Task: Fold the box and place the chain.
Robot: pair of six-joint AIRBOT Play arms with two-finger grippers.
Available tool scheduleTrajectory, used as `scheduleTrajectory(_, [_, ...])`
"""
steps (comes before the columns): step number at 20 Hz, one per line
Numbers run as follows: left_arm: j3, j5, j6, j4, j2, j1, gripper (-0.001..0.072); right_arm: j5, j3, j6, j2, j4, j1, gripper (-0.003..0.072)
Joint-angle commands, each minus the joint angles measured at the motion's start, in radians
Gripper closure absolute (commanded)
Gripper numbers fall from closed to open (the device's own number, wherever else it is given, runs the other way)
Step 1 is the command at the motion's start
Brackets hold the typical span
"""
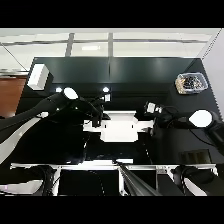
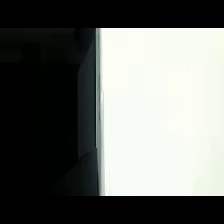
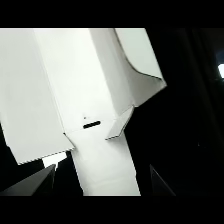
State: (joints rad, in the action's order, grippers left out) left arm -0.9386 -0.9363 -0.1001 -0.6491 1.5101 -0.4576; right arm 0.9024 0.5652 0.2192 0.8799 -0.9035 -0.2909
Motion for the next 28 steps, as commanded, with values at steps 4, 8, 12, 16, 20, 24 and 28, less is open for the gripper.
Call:
scheduleTrajectory(4, [0.0,0.02,-0.024,-0.021,0.008,-0.006,0.0684,-0.022,-0.075,-0.061,0.098,-0.013,-0.094,0.0011])
scheduleTrajectory(8, [0.001,0.016,-0.023,-0.021,0.008,-0.006,0.0684,-0.124,-0.122,-0.061,0.111,0.056,-0.145,0.0011])
scheduleTrajectory(12, [0.001,0.016,-0.023,-0.02,0.008,-0.006,0.0684,-0.233,-0.165,-0.105,0.112,0.182,-0.216,0.0011])
scheduleTrajectory(16, [0.001,0.016,-0.023,-0.02,0.008,-0.006,0.0684,-0.221,-0.119,-0.113,0.101,0.071,-0.224,0.0012])
scheduleTrajectory(20, [0.001,0.016,-0.023,-0.02,0.008,-0.006,0.0683,-0.229,-0.033,-0.1,0.101,0.039,-0.175,0.0012])
scheduleTrajectory(24, [0.001,0.013,-0.023,-0.02,0.008,-0.006,0.0684,-0.232,-0.011,-0.108,0.101,0.038,-0.132,0.0011])
scheduleTrajectory(28, [0.001,0.011,-0.023,-0.02,0.008,-0.006,0.0683,-0.233,-0.012,-0.13,0.115,0.077,-0.121,0.0012])
